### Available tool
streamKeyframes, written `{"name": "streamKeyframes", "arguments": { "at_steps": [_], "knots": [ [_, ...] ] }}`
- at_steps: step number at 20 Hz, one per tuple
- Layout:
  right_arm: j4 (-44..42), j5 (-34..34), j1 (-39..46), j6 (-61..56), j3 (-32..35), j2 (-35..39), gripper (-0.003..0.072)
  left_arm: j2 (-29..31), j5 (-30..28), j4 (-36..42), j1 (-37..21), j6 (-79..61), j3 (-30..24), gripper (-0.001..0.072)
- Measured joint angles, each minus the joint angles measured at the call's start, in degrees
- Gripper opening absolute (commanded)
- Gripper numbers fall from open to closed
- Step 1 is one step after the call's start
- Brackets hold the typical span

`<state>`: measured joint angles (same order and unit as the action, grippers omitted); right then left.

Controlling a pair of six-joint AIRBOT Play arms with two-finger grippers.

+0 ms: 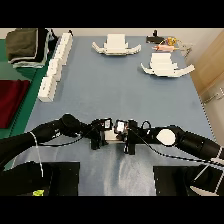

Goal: Fold the box.

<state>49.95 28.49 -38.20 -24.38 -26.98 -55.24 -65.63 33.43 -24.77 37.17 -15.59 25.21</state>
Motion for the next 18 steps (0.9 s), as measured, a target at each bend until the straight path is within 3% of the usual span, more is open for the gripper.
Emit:
{"name": "streamKeyframes", "arguments": {
  "at_steps": [10,18],
  "knots": [
    [4.20,-0.50,1.42,-1.29,-0.20,7.04,0.0007,0.00,0.09,0.04,0.00,0.15,0.02,0.0503],
    [6.47,2.25,1.81,-3.08,-0.22,3.87,0.0007,0.00,0.02,0.00,0.00,0.04,0.02,0.0503]
  ]
}}
